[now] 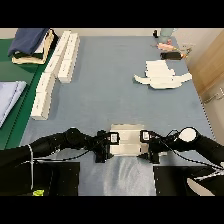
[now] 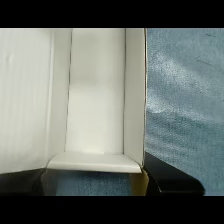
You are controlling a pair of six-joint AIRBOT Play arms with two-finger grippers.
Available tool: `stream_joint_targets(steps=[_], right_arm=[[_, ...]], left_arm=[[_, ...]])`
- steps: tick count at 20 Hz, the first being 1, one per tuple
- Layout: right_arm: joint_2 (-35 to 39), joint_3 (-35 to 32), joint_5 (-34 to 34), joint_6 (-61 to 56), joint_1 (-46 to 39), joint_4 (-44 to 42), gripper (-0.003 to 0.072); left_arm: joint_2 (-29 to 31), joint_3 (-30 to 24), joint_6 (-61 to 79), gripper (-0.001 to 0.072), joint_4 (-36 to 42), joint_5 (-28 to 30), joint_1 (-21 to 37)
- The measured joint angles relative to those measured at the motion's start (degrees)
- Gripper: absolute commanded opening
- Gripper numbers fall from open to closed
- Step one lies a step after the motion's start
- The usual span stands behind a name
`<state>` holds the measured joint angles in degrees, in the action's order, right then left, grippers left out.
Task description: Fold the box.
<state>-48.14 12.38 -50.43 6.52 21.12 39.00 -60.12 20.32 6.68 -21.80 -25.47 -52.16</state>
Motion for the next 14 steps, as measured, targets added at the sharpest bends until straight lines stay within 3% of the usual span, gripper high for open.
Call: stream_joint_targets(steps=[12,13,14], right_arm=[[0.0,0.0,0.0,0.0,0.0,0.0,0.06],[0.0,0.0,0.0,0.0,0.0,0.0,0.072],[0.0,0.0,0.0,0.0,0.0,0.2,0.072]], left_arm=[[0.0,0.0,0.0,0.0462,0.0,-0.2,0.0],[0.0,0.0,0.0,0.0462,0.0,-0.2,0.0],[0.0,0.0,0.0,0.0462,0.0,-0.3,0.0]])
